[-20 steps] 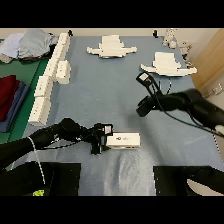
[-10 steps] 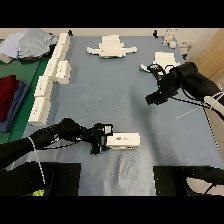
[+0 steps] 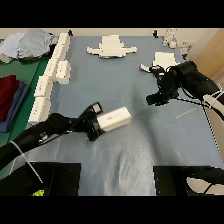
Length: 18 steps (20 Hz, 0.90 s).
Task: Fold the box.
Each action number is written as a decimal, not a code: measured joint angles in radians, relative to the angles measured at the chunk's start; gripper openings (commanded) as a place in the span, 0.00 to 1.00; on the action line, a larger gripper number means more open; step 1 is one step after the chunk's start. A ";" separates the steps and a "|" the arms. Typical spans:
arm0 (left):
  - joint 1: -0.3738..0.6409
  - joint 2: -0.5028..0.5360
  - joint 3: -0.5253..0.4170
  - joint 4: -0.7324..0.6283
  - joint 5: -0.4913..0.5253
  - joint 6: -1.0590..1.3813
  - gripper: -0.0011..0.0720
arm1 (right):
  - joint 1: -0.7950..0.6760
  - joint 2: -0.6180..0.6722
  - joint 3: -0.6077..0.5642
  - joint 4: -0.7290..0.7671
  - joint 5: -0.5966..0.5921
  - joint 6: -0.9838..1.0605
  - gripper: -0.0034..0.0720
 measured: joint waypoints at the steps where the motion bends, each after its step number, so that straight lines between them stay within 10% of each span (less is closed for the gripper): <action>1: 0.059 0.038 0.000 0.082 0.007 -0.134 0.63 | 0.000 0.000 0.000 0.000 -0.001 0.001 0.05; 9: 0.522 0.093 0.006 0.456 0.018 -0.726 0.63 | 0.000 0.000 0.000 0.000 -0.005 0.003 0.05; 18: 0.627 -0.248 0.227 0.499 0.162 -0.800 0.63 | 0.000 0.000 0.000 0.000 -0.005 0.004 0.05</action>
